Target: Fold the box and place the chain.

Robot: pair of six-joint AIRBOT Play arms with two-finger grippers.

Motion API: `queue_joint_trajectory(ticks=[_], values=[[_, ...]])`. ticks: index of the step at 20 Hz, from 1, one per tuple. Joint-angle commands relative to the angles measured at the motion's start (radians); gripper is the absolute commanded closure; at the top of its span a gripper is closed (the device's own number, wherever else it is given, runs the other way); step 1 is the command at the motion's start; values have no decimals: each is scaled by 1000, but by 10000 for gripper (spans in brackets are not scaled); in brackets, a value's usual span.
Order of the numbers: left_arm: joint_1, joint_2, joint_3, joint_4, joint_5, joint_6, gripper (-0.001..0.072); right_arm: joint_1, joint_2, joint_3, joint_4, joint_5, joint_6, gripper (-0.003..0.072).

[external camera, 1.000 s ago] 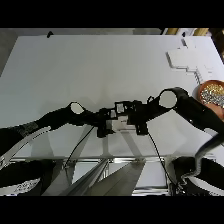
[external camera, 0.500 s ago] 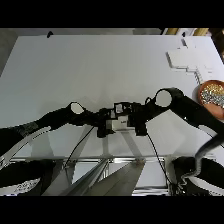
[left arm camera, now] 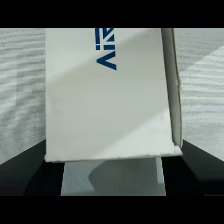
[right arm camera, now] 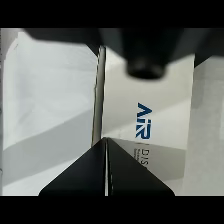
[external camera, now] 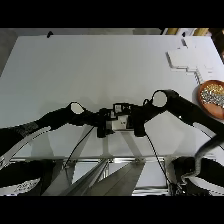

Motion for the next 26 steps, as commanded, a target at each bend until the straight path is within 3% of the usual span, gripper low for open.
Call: queue_joint_trajectory(ticks=[1, 7, 12, 16, 22, 26], values=[[0, 1, 0, -3, 0, -3, 376, 1, -12, -1, 3, -6, 0, 673], [0, 1, 0, -3, 0, -3, 376, 1, 1, 0, -7, -4, 0, 673], [0, 1, 0, -3, 0, -3, 376, 1, 145, 2, -64, -8, 19, 673], [0, 1, 0, -3, 1, -3, 376, -21, 266, 2, -205, 0, 146, 673], [0, 1, 0, -3, 0, -3, 376, -296, 279, 1, -460, -13, 621, 673], [0, 1, 0, -3, 0, -3, 376, -544, 254, 1, -473, -48, 807, 673]])
